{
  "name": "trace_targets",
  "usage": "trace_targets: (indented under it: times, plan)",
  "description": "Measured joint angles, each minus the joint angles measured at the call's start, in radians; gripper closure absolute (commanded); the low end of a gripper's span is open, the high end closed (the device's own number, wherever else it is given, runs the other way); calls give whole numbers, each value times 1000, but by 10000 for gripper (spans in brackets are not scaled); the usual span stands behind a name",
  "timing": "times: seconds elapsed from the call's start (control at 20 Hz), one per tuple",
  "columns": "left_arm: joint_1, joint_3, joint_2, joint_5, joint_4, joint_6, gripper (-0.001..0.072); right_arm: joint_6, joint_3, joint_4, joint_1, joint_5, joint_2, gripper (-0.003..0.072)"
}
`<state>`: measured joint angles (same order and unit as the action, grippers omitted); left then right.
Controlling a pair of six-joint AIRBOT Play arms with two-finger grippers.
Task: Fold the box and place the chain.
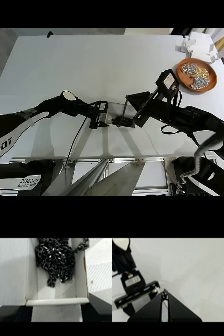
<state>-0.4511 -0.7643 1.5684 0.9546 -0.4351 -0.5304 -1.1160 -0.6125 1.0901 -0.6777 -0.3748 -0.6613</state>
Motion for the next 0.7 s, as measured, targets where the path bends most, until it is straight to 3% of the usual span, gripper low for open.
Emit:
trace_targets:
  times: [0.3, 0.7]
  plan:
    - [0, 0, 0, 0, 0, 0, 437, 0, -4, -13, 0, 65, -8, 667]
    - [0, 0, 0, 0, 0, 0, 437, 104, -4, 2, 0, -208, -106, 664]
